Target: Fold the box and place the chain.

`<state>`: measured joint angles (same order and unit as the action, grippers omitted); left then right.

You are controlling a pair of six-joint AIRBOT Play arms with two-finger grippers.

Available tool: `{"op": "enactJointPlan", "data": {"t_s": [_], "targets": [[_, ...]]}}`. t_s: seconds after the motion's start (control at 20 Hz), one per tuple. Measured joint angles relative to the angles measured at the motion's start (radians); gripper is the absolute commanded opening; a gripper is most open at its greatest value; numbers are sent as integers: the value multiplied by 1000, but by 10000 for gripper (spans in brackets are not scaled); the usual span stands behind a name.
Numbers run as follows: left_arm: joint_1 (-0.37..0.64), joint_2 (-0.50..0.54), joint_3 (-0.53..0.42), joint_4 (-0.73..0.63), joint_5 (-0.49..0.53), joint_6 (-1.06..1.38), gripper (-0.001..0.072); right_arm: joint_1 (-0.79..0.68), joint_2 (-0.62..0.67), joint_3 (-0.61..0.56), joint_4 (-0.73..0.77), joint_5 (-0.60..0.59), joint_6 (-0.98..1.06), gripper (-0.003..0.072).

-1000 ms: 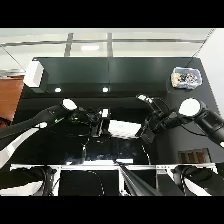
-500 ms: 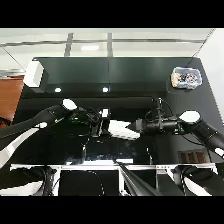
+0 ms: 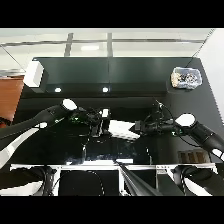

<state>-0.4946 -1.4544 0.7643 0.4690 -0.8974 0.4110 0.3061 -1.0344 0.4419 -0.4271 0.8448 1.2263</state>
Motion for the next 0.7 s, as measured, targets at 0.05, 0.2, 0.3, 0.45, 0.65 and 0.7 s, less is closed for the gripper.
{"op": "enactJointPlan", "data": {"t_s": [0.05, 0.2, 0.3, 0.45, 0.65, 0.7], "targets": [[0, 0, 0, 0, 0, 0, 340, 0, 0, 0, -9, -3, 5, 12], [0, 0, 0, 0, 0, -1, 340, 1, 0, -1, -27, -10, 14, 12], [0, 0, 0, 0, 0, -1, 340, 1, 0, -1, -36, -13, 20, 12], [0, 0, 0, 0, 0, -1, 340, 1, 0, -1, -44, -17, 21, 12], [0, 0, 0, 0, 0, 0, 340, 2, 0, -1, -65, -19, 24, 12], [0, 0, 0, 0, 0, 0, 340, 2, 0, -1, -69, -19, 24, 12]]}}
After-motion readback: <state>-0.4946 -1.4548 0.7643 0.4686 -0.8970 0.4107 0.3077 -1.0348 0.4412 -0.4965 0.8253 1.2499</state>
